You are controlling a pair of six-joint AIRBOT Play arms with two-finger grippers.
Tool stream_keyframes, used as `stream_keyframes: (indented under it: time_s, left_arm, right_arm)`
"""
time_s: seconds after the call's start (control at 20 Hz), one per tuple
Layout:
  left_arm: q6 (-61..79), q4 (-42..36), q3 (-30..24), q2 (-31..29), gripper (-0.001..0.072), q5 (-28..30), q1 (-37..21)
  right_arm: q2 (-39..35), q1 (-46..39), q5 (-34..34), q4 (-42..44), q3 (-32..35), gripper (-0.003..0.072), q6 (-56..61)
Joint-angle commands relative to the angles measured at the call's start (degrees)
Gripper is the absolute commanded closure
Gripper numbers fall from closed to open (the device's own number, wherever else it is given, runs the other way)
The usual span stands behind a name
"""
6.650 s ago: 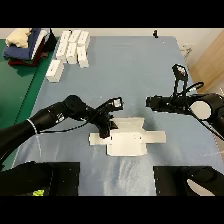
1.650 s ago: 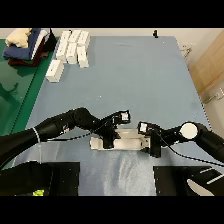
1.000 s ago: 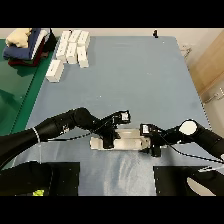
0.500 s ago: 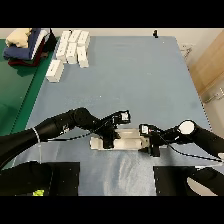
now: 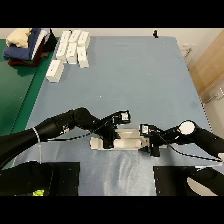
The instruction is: Fold the box.
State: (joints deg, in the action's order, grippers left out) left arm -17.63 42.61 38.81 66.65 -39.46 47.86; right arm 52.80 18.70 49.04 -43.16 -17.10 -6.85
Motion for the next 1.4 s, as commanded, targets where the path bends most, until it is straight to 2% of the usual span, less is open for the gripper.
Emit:
stream_keyframes:
  time_s: [0.0,1.25,1.3,1.35]
  left_arm:
    - [0.02,0.02,0.02,0.02,0.0694,0.02,-0.02]
    - [0.0,-0.39,0.02,0.07,0.0691,-0.13,0.0]
    - [-0.02,-0.37,0.0,0.07,0.0641,-0.42,0.0]
    - [-0.02,-0.35,0.02,0.07,0.03,-0.74,-0.02]
  right_arm:
    - [0.0,0.07,-0.04,0.15,0.04,0.0145,0.15]
    - [-0.02,0.09,-1.16,-0.33,-0.09,0.0143,0.17]
    - [-0.02,0.09,-1.18,-0.33,-0.09,0.0143,0.17]
    - [-0.02,0.07,-1.18,-0.33,-0.09,0.0143,0.17]
